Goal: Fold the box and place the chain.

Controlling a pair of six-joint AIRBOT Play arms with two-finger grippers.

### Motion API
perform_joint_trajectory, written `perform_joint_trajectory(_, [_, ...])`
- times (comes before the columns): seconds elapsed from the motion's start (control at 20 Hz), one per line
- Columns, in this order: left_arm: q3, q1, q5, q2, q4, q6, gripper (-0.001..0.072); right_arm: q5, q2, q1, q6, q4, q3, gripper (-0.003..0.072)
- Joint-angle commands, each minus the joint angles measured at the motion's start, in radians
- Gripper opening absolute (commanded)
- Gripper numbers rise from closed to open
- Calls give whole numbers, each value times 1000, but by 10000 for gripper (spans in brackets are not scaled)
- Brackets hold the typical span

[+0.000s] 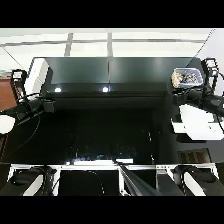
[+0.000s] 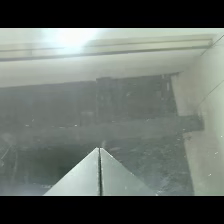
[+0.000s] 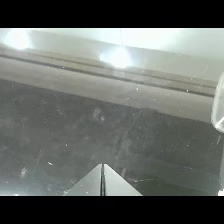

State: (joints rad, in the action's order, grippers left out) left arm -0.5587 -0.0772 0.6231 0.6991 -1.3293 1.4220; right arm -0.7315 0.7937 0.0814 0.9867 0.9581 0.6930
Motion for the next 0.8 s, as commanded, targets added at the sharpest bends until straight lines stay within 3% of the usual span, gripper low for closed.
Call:
perform_joint_trajectory(0.0, [1,0,-12,-1,33,0,27,0,1,-1,0,0,0,12])
perform_joint_trajectory(0.2, [4,-1,-39,38,76,0,28,27,1,-1,1,-38,0,12])
perform_joint_trajectory(0.25, [4,-1,-69,69,151,-1,78,58,2,-1,2,-51,0,13])
perform_joint_trajectory(0.3, [2,-13,-101,105,224,-5,389,83,5,-1,2,-59,0,14])
perform_joint_trajectory(0.35, [-10,-43,-103,148,253,-22,703,105,13,-1,8,-76,0,104])
perform_joint_trajectory(0.4, [-32,-77,-68,189,237,-44,709,108,26,-1,24,-100,0,476])
perform_joint_trajectory(0.45, [-59,-114,-13,229,189,-50,708,86,45,-1,35,-119,0,720])
perform_joint_trajectory(0.6, [-143,-169,195,320,-72,135,708,-34,72,0,69,38,0,720])
perform_joint_trajectory(0.75, [-154,-161,240,340,-126,301,708,53,90,80,438,393,17,720])
